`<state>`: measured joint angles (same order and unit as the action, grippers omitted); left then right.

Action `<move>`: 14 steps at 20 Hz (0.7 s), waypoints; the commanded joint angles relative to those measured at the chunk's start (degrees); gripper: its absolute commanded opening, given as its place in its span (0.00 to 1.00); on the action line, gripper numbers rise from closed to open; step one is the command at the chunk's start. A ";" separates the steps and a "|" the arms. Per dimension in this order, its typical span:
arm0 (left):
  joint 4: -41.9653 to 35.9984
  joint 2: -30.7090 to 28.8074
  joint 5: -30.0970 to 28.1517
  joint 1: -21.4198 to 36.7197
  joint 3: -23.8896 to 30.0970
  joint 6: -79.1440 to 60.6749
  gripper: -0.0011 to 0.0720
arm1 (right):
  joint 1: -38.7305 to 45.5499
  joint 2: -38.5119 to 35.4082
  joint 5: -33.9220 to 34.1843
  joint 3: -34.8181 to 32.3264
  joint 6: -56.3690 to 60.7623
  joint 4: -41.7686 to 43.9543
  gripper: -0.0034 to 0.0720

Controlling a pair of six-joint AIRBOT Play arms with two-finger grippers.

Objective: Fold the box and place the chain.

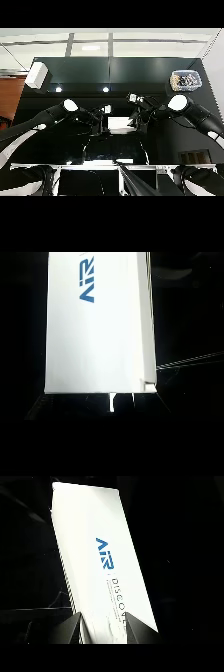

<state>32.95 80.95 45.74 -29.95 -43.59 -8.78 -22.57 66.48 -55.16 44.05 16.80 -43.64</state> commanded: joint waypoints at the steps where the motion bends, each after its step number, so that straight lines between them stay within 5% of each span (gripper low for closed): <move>1: 0.00 0.04 -0.02 0.07 -0.02 0.02 0.46 | -0.07 0.02 0.48 -0.04 0.63 -0.28 0.45; 14: 0.00 0.04 0.00 0.07 -0.02 0.02 0.46 | -0.07 0.02 1.77 -0.02 1.03 -0.28 0.44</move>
<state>32.95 80.95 45.63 -29.91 -43.59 -8.71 -22.59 66.48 -53.28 44.03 17.58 -43.92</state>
